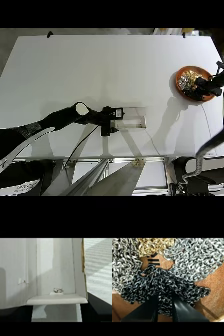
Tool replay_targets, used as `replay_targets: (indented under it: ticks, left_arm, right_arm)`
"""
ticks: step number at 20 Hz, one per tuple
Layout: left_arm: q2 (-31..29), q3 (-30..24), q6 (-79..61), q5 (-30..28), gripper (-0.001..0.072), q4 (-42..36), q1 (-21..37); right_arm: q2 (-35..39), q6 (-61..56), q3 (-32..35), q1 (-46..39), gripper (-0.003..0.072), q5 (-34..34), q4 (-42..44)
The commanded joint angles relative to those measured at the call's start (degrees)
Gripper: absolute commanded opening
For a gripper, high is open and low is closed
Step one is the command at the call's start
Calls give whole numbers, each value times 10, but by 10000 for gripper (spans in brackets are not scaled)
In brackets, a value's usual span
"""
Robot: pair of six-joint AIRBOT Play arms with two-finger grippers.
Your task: Fold the box and place the chain.
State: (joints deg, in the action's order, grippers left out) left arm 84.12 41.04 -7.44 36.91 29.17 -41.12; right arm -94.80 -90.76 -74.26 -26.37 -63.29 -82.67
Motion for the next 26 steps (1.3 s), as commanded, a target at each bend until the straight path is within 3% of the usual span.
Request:
replay_targets:
  ticks: [1,5,14,26]
  left_arm:
    - [0,0,0,0,208,0,0]
    - [0,0,0,0,208,0,0]
    - [0,0,0,0,208,0,0]
    - [0,0,0,0,208,0,0]
  right_arm:
    - [-2,-7,0,0,153,-5,1]
    - [-2,-7,0,0,152,-34,-17]
    - [32,1,0,0,153,-32,-34]
    - [-12,33,0,0,150,-65,-35]
